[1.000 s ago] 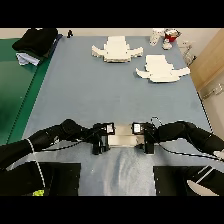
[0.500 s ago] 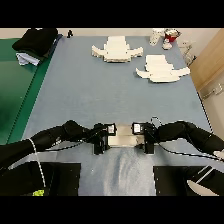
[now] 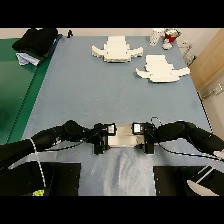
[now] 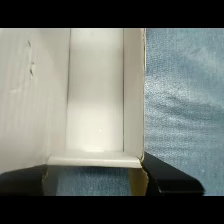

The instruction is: Fold the box.

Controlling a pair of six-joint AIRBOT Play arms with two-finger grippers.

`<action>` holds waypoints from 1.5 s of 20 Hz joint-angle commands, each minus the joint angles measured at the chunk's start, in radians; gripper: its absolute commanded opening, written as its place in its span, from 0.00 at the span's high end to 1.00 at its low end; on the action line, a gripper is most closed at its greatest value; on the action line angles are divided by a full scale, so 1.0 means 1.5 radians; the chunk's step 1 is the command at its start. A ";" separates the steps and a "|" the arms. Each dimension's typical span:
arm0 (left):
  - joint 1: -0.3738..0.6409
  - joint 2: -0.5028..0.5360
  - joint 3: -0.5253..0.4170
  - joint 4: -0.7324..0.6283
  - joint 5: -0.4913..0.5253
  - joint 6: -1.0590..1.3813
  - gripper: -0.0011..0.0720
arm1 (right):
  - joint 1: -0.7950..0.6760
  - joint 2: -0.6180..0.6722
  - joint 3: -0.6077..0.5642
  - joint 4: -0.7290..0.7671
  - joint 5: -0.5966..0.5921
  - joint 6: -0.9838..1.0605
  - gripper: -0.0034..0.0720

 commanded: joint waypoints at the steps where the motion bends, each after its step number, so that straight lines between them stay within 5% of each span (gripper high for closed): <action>1: 0.000 -0.001 0.000 0.000 0.001 0.000 0.41 | 0.000 0.000 0.001 0.000 0.000 0.001 0.28; 22: 0.000 -0.001 0.000 0.000 0.000 0.000 0.41 | 0.001 0.000 0.001 0.012 -0.004 0.001 0.28; 25: 0.000 -0.001 0.000 0.001 0.000 0.000 0.41 | 0.001 0.002 0.001 0.002 -0.006 0.018 0.00; 30: 0.000 -0.001 0.000 0.001 -0.001 0.000 0.41 | 0.001 0.076 0.016 -0.111 -0.107 0.199 0.00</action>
